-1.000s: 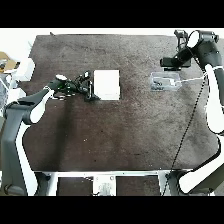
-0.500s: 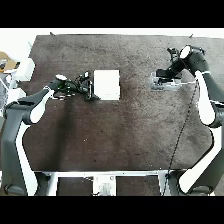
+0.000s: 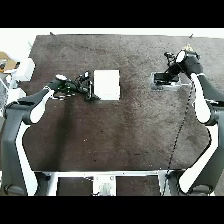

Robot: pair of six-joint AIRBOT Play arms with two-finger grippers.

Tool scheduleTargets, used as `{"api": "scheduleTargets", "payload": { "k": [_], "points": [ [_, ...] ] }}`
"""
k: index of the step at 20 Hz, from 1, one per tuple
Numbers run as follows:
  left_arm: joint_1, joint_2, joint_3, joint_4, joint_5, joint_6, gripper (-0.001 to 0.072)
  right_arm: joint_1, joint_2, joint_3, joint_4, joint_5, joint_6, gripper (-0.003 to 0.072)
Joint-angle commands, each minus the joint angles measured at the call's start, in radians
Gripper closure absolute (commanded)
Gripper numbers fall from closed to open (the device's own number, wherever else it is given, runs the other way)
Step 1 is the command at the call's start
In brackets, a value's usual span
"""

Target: Fold the box and place the chain.

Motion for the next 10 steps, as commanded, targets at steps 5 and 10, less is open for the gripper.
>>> {"api": "scheduleTargets", "payload": {
  "k": [5,10],
  "points": [
    [0.0,0.0,0.0,0.0,0.0,0.0,0.0349,0.0,-0.005,0.0,0.003,0.009,0.001,0.0492],
    [0.0,0.0,0.0,0.0,0.0,0.0,0.0349,0.006,-0.005,-0.001,0.01,0.014,0.001,0.0629]
  ]
}}
